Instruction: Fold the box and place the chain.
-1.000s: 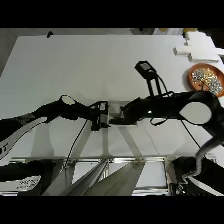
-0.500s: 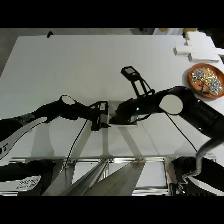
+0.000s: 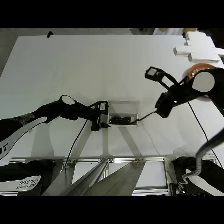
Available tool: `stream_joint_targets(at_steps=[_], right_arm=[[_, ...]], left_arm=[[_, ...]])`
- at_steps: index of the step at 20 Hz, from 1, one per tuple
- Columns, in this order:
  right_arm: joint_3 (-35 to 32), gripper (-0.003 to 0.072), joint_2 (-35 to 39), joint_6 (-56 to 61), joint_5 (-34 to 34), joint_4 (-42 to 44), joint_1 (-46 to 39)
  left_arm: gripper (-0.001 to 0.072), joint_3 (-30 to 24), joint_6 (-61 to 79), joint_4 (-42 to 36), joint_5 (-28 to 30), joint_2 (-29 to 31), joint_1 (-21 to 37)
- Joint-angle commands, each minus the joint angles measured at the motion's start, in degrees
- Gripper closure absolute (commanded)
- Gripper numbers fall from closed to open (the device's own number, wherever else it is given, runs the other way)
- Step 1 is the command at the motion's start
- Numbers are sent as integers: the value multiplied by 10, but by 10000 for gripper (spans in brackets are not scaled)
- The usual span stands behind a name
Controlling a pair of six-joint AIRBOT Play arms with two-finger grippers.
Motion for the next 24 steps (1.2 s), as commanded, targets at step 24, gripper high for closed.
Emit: stream_joint_targets(at_steps=[24], right_arm=[[-84,667,-188,-392,-162,-5,-63]], left_arm=[[454,0,0,0,0,0,0]])
